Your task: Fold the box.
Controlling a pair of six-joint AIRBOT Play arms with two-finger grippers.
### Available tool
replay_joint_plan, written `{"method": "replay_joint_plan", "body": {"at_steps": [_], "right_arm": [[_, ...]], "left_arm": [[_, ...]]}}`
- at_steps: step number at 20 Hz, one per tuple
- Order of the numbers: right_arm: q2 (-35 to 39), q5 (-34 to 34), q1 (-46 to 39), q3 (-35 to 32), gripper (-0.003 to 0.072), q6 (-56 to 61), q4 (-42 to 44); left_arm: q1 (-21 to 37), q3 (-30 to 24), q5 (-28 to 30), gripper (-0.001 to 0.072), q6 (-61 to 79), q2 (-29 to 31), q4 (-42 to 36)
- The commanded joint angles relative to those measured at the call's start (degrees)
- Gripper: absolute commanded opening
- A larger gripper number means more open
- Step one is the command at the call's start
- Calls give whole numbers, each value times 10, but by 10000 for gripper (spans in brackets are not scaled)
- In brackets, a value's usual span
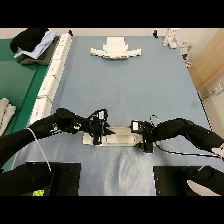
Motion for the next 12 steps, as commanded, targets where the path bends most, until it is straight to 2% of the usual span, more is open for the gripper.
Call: {"method": "replay_joint_plan", "body": {"at_steps": [1,12], "right_arm": [[0,5,0,0,517,0,0],[0,1,0,0,517,0,0]], "left_arm": [[0,0,0,13,0,0,0],[0,0,0,13,0,0,0]]}}
